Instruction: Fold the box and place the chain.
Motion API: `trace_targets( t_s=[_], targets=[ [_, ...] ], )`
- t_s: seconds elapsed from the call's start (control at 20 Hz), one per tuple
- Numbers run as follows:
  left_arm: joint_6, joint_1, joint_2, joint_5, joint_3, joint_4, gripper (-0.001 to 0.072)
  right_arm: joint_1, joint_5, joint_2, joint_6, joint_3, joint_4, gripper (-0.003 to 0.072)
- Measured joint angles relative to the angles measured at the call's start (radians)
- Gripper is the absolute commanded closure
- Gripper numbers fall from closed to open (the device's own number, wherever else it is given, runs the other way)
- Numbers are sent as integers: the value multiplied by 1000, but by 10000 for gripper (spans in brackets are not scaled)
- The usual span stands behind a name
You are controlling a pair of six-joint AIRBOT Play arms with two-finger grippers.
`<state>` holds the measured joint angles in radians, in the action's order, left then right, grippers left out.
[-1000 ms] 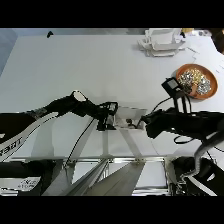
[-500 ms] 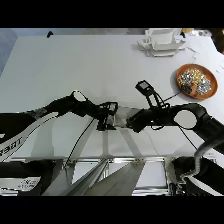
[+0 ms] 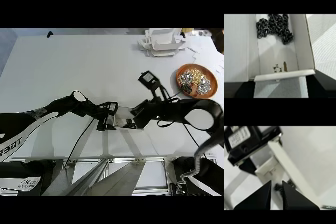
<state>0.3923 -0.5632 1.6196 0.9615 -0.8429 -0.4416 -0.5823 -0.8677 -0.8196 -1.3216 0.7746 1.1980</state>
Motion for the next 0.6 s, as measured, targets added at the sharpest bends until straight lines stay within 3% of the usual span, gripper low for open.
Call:
trace_targets(
  t_s=[0.2,0.25,0.35,0.5,0.6],
  targets=[
    [0,0,0,0,0,0,627,126,7,19,-63,91,113,522],
    [0,0,0,0,0,0,627,176,8,10,-70,102,137,464],
    [0,0,0,0,0,0,627,278,10,-28,-82,114,173,276],
    [0,0,0,0,0,0,627,394,11,-122,-103,123,197,281],
    [0,0,0,0,0,0,627,437,11,-199,-113,125,213,326]
  ],
)
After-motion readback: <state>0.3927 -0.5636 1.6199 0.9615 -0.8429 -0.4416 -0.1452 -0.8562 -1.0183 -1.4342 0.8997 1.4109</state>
